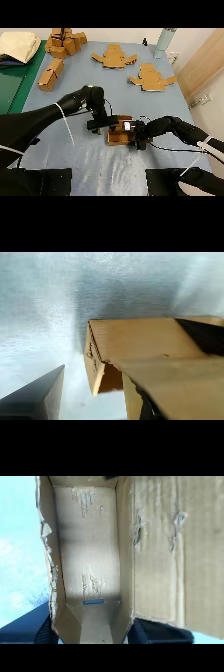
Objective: Fold the box.
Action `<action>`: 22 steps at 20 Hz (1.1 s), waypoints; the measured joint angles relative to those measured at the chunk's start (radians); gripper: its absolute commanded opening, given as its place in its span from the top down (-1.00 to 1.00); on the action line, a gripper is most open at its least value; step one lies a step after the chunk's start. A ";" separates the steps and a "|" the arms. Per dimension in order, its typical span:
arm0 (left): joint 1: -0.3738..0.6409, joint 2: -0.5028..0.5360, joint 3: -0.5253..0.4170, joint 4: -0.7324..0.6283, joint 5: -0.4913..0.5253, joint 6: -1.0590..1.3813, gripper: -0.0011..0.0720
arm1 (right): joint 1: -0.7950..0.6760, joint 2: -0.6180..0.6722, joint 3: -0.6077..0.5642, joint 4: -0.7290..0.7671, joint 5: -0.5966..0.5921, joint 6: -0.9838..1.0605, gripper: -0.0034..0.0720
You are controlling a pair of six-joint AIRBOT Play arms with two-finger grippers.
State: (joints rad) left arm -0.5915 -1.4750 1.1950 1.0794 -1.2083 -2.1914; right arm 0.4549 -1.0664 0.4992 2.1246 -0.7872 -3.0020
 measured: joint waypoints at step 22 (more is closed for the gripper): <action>0.508 0.294 -0.407 -0.523 0.158 1.651 0.93 | 0.000 0.000 0.000 0.000 0.000 0.000 -0.31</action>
State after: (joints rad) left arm -0.0834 -1.1812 0.7883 0.5560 -1.0504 -0.5400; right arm 0.4549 -1.0664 0.4995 2.1246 -0.7872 -3.0016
